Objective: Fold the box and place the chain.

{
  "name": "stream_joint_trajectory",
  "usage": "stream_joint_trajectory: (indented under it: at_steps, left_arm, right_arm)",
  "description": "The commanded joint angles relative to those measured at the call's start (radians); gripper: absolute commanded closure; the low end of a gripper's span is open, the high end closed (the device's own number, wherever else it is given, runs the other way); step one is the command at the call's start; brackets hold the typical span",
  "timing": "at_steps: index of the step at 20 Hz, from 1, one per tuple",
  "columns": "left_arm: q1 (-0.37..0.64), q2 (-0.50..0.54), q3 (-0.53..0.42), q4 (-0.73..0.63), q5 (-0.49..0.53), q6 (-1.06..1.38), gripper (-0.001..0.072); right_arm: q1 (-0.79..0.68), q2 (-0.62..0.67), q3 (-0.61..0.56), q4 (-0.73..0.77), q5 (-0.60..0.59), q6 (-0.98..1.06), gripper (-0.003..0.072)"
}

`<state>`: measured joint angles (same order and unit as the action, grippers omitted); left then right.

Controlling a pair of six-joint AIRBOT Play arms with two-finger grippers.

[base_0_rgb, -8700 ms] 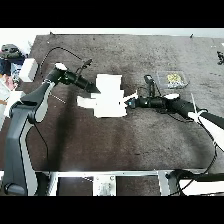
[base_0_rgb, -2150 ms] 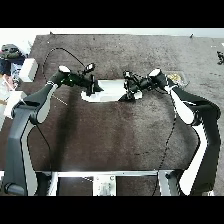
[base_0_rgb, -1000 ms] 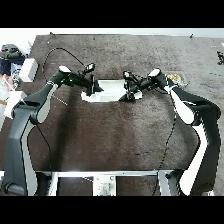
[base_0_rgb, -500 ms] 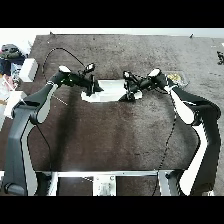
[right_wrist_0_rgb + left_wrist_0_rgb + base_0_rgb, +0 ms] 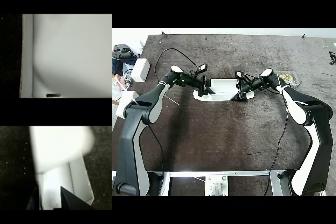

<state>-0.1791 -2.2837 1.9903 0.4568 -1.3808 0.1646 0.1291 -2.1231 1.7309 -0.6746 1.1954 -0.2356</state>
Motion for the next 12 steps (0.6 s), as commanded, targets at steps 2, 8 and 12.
stream_joint_trajectory:
  at_steps: [2, 8, 12]
  left_arm:
    - [0.034, 0.016, 0.01, -0.022, -0.051, -0.019, 0.0387]
    - [0.116, 0.09, 0.01, -0.053, -0.239, -0.068, 0.0421]
    - [0.084, 0.096, 0.009, -0.087, -0.32, -0.101, 0.0698]
  right_arm:
    - [0.0, -0.001, 0.0, -0.002, 0.013, -0.003, 0.034]
    - [0.0, -0.001, 0.0, -0.002, 0.013, -0.003, 0.034]
    - [0.0, -0.001, 0.0, -0.003, 0.013, -0.003, 0.034]
